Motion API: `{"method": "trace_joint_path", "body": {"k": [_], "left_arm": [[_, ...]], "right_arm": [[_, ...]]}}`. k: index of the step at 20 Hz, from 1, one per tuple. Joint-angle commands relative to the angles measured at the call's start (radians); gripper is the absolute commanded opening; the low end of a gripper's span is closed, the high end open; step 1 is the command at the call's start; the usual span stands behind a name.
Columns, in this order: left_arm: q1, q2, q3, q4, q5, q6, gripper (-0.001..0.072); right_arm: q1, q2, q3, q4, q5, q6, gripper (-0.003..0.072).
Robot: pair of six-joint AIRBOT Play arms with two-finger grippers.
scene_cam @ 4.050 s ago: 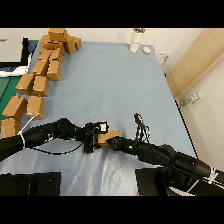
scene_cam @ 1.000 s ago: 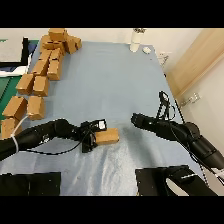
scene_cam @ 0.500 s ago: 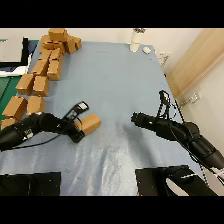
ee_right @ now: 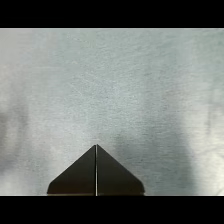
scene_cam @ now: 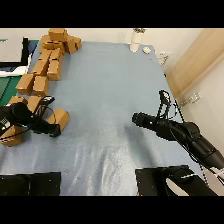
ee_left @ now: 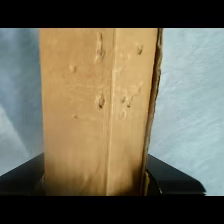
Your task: Fold the box.
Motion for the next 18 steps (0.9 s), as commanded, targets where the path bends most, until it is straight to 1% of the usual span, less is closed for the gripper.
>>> {"method": "trace_joint_path", "body": {"k": [1, 5, 8, 11, 13, 15, 17, 18], "left_arm": [[0.072, 0.002, 0.001, 0.006, -0.077, -0.029, 0.0422], [0.072, 0.002, 0.001, -0.005, -0.061, -0.027, 0.0423], [0.072, 0.002, 0.001, 0.005, -0.101, -0.025, 0.0423], [0.072, 0.003, 0.001, 0.027, -0.121, -0.034, 0.0423], [0.072, 0.012, 0.001, 0.096, -0.125, -0.106, 0.0422], [0.072, 0.034, 0.001, 0.206, -0.127, -0.174, 0.0422], [0.072, 0.07, 0.001, 0.3, -0.13, -0.253, 0.0423], [0.072, 0.092, 0.001, 0.326, -0.128, -0.277, 0.0423]], "right_arm": [[-0.001, -0.004, 0.001, -0.022, 0.0, 0.0, 0.0004], [-0.001, -0.005, 0.001, -0.022, 0.0, 0.0, 0.0004], [-0.001, -0.005, 0.001, -0.022, 0.0, 0.0, 0.0004], [-0.001, -0.005, 0.001, -0.021, 0.0, 0.0, 0.0004], [-0.001, -0.005, 0.001, -0.021, -0.001, 0.0, 0.0004], [-0.001, -0.005, 0.001, -0.022, -0.002, 0.0, 0.0004], [-0.001, -0.005, 0.001, -0.022, -0.002, 0.0, 0.0004], [-0.001, -0.005, 0.001, -0.022, -0.002, 0.0, 0.0004]]}}
